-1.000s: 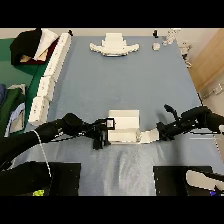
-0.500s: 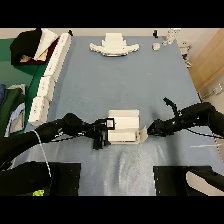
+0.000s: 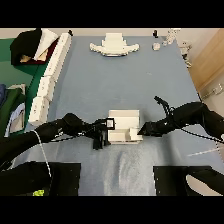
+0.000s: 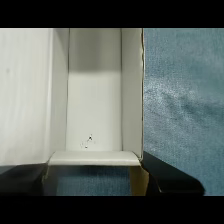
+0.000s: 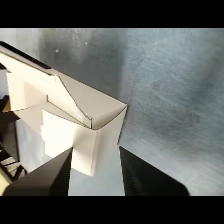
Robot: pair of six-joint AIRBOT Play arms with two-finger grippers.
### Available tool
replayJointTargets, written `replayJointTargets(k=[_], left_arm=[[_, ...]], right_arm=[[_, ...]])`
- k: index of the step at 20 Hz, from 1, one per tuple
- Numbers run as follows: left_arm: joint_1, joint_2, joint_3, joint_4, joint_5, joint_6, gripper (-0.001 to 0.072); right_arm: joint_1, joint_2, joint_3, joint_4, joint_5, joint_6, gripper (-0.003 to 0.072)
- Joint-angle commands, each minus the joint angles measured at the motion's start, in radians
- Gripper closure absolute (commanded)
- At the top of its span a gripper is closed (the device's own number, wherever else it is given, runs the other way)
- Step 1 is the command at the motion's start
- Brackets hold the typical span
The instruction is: Fold the box.
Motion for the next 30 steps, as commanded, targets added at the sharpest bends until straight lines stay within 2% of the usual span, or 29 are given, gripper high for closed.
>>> replayJointTargets(k=[1,4,10,17,20,24,25,30], left_arm=[[0.0,0.0,0.001,0.0,0.0,0.0,0.0186],[0.0,0.0,0.001,0.0,0.0,0.0,0.0186],[0.0,0.0,0.001,0.0,0.0,0.0,0.0186],[0.0,0.0,0.001,0.0,0.0,0.0,0.0186],[0.0,0.0,0.001,0.0,0.0,0.0,0.0186],[0.0,0.0,0.001,0.0,0.0,0.0,0.0186],[0.0,0.0,0.001,0.0,0.0,0.0,0.0186],[0.0,0.0,0.001,0.0,0.0,0.0,0.0186]], right_arm=[[0.132,0.003,0.026,-0.15,0.119,0.211,0.0243],[0.301,-0.006,0.097,-0.394,0.162,0.515,0.0244],[0.585,-0.083,0.232,-0.777,0.114,1.09,0.0244],[0.702,-0.248,0.308,-0.87,0.03,1.271,0.0245],[0.701,-0.279,0.308,-0.87,0.029,1.283,0.0285],[0.701,-0.279,0.308,-0.869,0.029,1.285,0.0657],[0.702,-0.279,0.308,-0.865,0.029,1.285,0.0684],[0.706,-0.279,0.308,-0.854,0.029,1.276,0.0682]])
